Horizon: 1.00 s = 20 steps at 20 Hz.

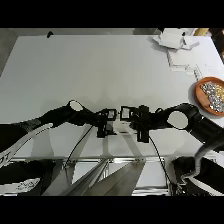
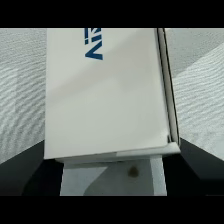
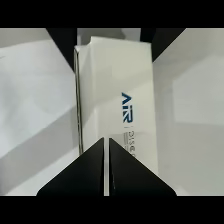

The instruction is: Fold the box and place the chain.

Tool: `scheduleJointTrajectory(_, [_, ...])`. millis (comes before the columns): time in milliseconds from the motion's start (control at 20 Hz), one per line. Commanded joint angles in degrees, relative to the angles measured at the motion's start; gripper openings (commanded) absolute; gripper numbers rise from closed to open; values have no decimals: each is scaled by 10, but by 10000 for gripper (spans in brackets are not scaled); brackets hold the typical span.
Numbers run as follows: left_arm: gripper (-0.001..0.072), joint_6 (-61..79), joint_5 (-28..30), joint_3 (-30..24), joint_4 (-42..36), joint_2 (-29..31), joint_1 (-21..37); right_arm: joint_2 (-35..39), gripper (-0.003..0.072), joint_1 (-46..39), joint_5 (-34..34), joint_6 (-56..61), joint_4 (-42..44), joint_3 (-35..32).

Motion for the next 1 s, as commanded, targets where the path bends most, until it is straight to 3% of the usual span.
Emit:
scheduleJointTrajectory(0, [150, 0, 0, 0, 0, 0, 0, -19, 19, -3, 31, -7, 10, -6])
scheduleJointTrajectory(950, [150, 0, 0, 0, 0, 0, 0, -75, 19, -2, 8, -25, 32, -17])
